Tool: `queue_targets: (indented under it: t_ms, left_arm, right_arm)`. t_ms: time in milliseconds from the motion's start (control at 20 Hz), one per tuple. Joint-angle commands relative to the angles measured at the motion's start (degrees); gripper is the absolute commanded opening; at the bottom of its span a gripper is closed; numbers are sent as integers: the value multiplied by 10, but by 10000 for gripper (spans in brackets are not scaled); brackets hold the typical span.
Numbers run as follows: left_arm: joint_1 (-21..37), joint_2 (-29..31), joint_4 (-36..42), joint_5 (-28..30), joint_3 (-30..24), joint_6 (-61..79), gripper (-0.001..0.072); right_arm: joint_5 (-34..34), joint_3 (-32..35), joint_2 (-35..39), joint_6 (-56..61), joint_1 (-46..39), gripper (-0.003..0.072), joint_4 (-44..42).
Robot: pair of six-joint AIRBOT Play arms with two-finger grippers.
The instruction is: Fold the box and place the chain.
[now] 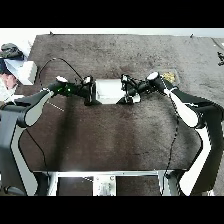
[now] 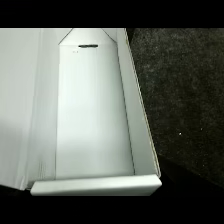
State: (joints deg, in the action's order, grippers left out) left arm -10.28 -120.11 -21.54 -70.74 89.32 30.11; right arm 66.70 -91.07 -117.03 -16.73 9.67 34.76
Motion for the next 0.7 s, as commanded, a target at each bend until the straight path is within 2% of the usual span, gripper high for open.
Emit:
queue_targets:
  t_ms: [0,650]
  left_arm:
    - [0,-1,-5,5,1,-1,654]
    - [0,-8,8,1,1,0,655]
  right_arm:
    - [0,0,0,0,0,439,0]
    - [0,0,0,0,0,439,0]
